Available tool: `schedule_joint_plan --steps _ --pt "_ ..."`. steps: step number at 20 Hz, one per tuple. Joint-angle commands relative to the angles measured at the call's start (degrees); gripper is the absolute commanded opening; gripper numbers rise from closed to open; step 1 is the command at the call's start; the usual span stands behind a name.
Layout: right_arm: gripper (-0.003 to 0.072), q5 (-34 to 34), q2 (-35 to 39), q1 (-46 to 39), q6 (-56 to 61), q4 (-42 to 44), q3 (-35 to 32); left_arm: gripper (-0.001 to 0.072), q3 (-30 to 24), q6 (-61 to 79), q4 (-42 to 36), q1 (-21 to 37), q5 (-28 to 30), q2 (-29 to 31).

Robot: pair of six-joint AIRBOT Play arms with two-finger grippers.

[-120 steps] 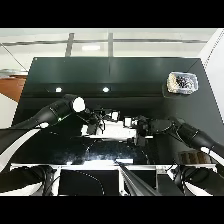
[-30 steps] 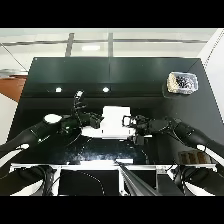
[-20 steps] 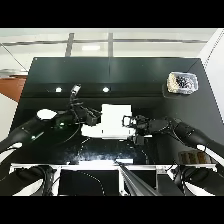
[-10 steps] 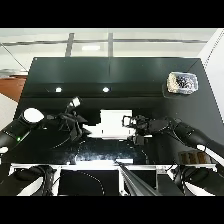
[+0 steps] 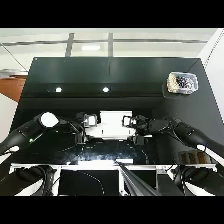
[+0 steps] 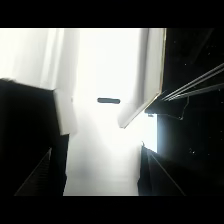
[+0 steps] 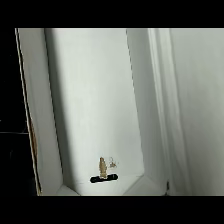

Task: Fold the box and place the chain.

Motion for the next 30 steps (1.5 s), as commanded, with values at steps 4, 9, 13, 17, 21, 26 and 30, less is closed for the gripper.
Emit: schedule_joint_plan --steps 4,9,13,17,21,26,30 --pt "0.0409 0.02 -0.07 0.04 0.22 0.24 -0.04 0.0647 0.00 1.18 -4.04 -2.16 2.45 -2.10" --pt "0.0408 0.02 -0.07 0.04 0.22 0.24 -0.04 0.0382 0.00 1.97 -6.95 -2.36 1.11 -2.12" --pt "0.0408 0.04 -0.07 0.04 0.22 0.24 -0.04 0.0329 0.00 1.97 -8.76 -2.38 0.57 -2.14" --pt "0.0408 0.04 -0.07 0.04 0.22 0.24 -0.04 0.0135 0.00 2.36 -10.64 -2.86 1.14 -3.26" --pt "0.0408 0.04 -0.07 0.04 0.22 0.24 -0.04 0.0134 0.00 2.36 -14.38 -5.31 2.80 -3.52" --pt "0.0408 0.04 -0.07 0.04 0.22 0.24 -0.04 0.0050 -0.02 1.68 -14.56 -9.27 8.63 -4.39" --pt "0.0408 0.07 -0.07 0.04 0.22 0.24 -0.04 0.0050 -0.02 1.70 -16.13 -9.38 8.00 -5.49"
